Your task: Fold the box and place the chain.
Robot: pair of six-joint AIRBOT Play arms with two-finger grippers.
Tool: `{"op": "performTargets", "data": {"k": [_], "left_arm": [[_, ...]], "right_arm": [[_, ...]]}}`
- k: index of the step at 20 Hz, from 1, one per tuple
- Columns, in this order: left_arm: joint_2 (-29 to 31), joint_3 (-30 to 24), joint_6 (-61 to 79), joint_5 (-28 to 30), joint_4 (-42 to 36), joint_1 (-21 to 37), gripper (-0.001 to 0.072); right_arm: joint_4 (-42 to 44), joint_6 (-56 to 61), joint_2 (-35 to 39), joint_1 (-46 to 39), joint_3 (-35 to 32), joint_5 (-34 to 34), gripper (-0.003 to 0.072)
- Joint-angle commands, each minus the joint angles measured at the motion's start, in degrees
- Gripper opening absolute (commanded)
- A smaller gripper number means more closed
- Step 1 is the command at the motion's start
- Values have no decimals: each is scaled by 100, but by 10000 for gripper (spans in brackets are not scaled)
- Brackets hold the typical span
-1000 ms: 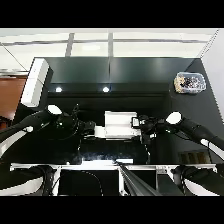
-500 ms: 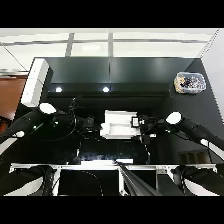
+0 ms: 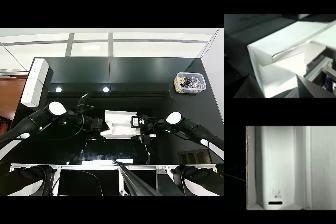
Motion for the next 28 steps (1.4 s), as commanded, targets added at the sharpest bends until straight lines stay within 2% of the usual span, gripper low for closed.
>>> {"op": "performTargets", "data": {"k": [1, 3, 6, 8, 13, 19, 23, 28], "left_arm": [[2, 542, -1832, 151, 1567, -566, 630], [2, 719, -2323, 127, 2011, -809, 626], [-11, 748, -2551, 153, 2033, -964, 618], [-17, 750, -2712, 173, 2028, -979, 488], [-35, 748, -3047, 313, 2094, -1003, 488], [-234, 946, -3875, 393, 2846, -1375, 488], [-479, 1346, -3906, 216, 2920, -1609, 488], [-634, 1456, -4509, -116, 3731, -1788, 488]], "right_arm": [[0, 2, 0, 4, 4, 0, 202], [0, 2, 0, 4, 4, 0, 203], [0, 2, 0, 4, 4, 0, 203], [0, 2, 0, 4, 4, 0, 203], [0, 2, 0, 4, 4, 0, 202], [0, 2, 0, 4, 4, 0, 202], [-2, 2, 0, 4, 4, 0, 202], [0, 2, 0, 4, 4, 0, 202]]}}
